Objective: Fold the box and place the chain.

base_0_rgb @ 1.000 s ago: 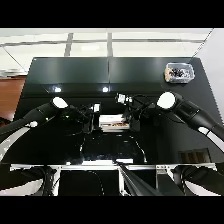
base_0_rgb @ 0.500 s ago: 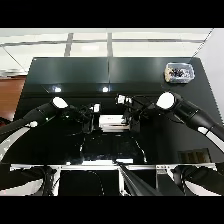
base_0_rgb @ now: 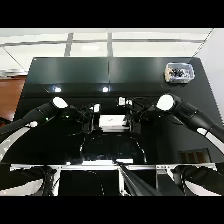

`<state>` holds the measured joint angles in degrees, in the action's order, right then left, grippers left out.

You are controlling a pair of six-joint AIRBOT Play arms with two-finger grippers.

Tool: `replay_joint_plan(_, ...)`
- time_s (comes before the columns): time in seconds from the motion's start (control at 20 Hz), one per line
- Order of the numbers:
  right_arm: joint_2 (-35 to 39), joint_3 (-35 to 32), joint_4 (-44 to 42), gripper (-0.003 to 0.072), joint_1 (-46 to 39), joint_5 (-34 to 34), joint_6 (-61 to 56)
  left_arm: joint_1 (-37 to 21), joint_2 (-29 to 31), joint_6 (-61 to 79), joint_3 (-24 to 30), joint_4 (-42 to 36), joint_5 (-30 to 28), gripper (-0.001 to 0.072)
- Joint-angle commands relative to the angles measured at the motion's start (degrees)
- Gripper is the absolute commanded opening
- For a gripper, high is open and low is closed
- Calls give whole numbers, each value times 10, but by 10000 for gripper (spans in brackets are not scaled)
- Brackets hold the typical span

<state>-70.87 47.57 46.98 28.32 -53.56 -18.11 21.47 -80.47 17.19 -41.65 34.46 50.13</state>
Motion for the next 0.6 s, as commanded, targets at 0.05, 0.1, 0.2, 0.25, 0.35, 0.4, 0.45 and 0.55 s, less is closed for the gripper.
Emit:
replay_joint_plan(0.05,12,0,6,207,-7,-16,-97,0,0,-1,0,0,-1,526)
replay_joint_plan(0.1,27,4,-15,200,-17,-18,-168,0,0,-1,0,0,-1,526)
replay_joint_plan(0.2,57,4,-71,197,-35,-22,-266,0,0,0,0,0,-4,527)
replay_joint_plan(0.25,63,4,-102,196,-42,-25,-320,0,0,0,0,0,-4,526)
replay_joint_plan(0.35,59,-2,-162,19,-39,-26,-370,0,0,0,0,0,-4,526)
replay_joint_plan(0.4,54,-7,-190,19,-34,-16,-370,0,0,0,0,0,-4,526)
replay_joint_plan(0.45,43,-13,-212,19,-28,-4,-371,0,0,0,0,0,-4,527)
replay_joint_plan(0.55,12,-16,-215,19,-17,9,-391,0,0,0,0,0,-4,526)
